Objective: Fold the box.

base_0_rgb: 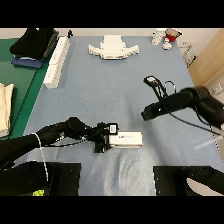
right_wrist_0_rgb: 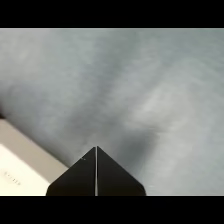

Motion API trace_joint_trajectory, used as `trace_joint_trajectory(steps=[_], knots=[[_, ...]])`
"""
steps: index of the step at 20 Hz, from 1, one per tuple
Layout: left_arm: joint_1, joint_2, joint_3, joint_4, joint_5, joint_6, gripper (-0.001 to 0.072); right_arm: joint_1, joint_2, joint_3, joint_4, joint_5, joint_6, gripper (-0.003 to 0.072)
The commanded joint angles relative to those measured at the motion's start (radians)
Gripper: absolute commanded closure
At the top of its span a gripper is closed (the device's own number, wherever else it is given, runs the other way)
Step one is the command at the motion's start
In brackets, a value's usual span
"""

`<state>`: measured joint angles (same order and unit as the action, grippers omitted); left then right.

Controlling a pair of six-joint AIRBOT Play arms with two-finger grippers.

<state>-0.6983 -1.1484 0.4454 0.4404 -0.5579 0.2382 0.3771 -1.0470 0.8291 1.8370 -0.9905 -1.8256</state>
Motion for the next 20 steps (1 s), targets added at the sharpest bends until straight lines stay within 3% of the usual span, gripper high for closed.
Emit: trace_joint_trajectory(steps=[1, 6, 20], knots=[[0.0, 0.0, 0.0, 0.0, 0.0, 0.0, 0.0202, -0.108, -0.208, 0.192, -0.019, -0.167, 0.038, 0.0678], [0.0, 0.0, 0.0, 0.001, 0.0, 0.0, 0.0202, -0.118, -0.348, 0.261, -0.011, -0.176, 0.038, 0.0678], [0.0, 0.003, 0.01, 0.001, -0.003, -0.021, 0.0203, -0.118, -0.348, 0.26, -0.012, -0.174, 0.038, 0.0678]])
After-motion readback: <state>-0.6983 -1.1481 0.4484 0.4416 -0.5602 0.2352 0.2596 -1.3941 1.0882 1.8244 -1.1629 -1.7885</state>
